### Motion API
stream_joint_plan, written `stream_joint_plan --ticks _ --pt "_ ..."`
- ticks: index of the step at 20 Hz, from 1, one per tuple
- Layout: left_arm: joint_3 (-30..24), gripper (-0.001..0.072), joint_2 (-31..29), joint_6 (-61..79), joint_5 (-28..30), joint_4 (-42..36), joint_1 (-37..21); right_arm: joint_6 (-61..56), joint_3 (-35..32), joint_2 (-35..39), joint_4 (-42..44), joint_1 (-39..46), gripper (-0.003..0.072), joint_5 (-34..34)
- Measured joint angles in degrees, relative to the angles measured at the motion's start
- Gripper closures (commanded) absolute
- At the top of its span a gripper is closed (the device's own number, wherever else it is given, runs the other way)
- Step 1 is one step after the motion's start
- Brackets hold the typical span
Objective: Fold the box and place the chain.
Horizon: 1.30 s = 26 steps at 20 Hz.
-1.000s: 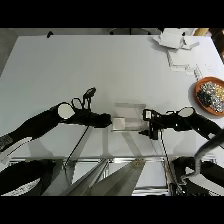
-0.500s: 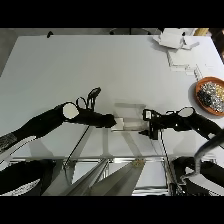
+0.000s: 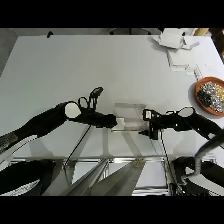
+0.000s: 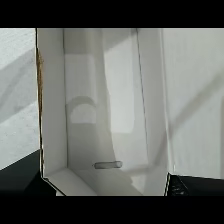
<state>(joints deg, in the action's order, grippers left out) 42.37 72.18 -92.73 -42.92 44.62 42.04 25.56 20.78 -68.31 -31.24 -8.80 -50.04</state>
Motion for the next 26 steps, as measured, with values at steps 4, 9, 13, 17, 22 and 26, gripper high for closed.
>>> stream_joint_plan --ticks 4,9,13,17,22,26 --pt "5.25 0.0376 3.5 -8.02 -3.08 7.89 2.58 0.02 0.0 0.0 -0.02 0.0 0.0275 0.0" --pt "11.06 0.038 7.58 -17.11 -7.37 16.59 5.38 0.04 0.0 0.0 -0.02 0.0 0.0275 -0.02" --pt "15.04 0.0398 10.43 -23.28 -11.41 22.45 7.37 0.02 0.0 0.0 0.0 0.0 0.0275 -0.04" --pt "20.81 0.0441 14.8 -28.79 -16.04 28.24 9.4 0.02 0.0 0.0 0.0 0.0 0.0275 -0.09" --pt "25.57 0.0442 19.91 -37.07 -21.79 34.67 11.28 0.02 0.0 0.0 0.04 0.0 0.0275 -0.11" --pt "26.56 0.0508 21.29 -42.23 -23.82 36.89 11.69 0.02 0.0 0.0 0.17 0.0 0.0275 -0.2"
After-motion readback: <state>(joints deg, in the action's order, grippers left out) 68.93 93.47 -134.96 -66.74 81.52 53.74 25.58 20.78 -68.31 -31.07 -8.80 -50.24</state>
